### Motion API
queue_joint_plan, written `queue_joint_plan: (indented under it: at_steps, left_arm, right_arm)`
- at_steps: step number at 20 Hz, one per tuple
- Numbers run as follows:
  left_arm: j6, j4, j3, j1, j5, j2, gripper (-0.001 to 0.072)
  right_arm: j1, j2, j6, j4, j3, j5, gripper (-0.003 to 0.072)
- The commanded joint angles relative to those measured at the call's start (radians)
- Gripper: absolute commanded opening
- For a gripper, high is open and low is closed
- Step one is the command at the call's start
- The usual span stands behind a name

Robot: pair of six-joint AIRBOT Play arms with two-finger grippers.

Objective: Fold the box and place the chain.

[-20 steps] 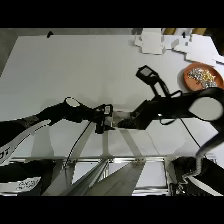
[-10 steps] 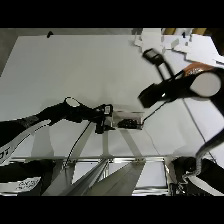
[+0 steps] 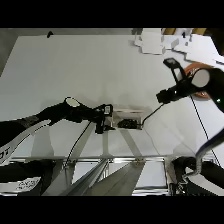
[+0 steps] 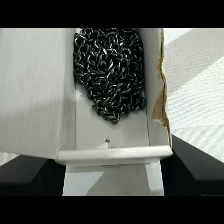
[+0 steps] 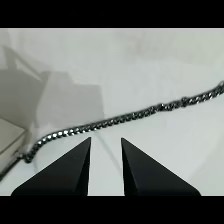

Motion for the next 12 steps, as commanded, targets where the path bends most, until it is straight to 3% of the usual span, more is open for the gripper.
queue_joint_plan:
  at_steps: [1, 4, 6, 12]
  left_arm:
    - [0.000, 0.000, 0.000, 0.000, 0.001, 0.001, 0.0037]
    - [0.000, 0.000, 0.000, 0.000, 0.000, 0.001, 0.0037]
    - [0.000, 0.000, 0.000, 0.000, 0.000, 0.001, 0.0037]
    - [0.000, 0.000, 0.000, 0.000, 0.000, 0.001, 0.0037]
  right_arm:
    - [-0.014, -0.045, 0.017, -0.022, -0.092, -0.063, 0.0226]
    - [-0.014, -0.053, 0.017, -0.023, -0.117, -0.090, 0.0233]
    - [-0.014, -0.054, 0.017, -0.022, -0.124, -0.112, 0.0293]
    - [0.004, -0.117, 0.017, -0.024, -0.124, -0.142, 0.0292]
